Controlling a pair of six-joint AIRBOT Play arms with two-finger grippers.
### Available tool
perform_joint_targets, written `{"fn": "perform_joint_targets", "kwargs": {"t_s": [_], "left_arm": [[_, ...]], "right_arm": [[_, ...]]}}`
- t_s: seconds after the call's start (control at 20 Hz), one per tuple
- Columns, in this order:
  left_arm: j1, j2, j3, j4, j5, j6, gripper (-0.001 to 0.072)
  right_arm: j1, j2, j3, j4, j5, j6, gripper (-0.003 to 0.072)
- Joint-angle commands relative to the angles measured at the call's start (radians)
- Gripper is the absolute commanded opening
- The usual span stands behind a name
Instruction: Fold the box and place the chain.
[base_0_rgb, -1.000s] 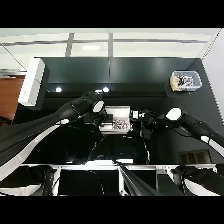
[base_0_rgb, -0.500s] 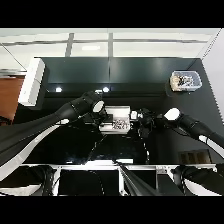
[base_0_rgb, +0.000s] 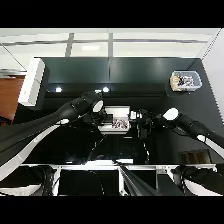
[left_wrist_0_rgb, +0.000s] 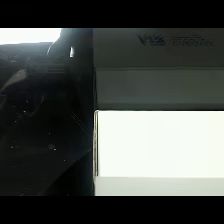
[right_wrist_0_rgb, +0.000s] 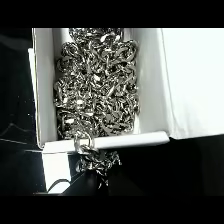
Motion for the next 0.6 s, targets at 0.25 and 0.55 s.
{"fn": "perform_joint_targets", "kwargs": {"t_s": [0.25,0.55], "left_arm": [[0.0,-0.001,0.0,-0.002,0.004,0.002,0.0031],[0.0,-0.001,0.0,-0.002,0.004,0.002,0.0031]], "right_arm": [[-0.074,0.114,0.0,-0.05,-0.015,0.452,0.0011],[-0.138,0.351,0.084,-0.02,0.218,0.726,0.0012]]}}
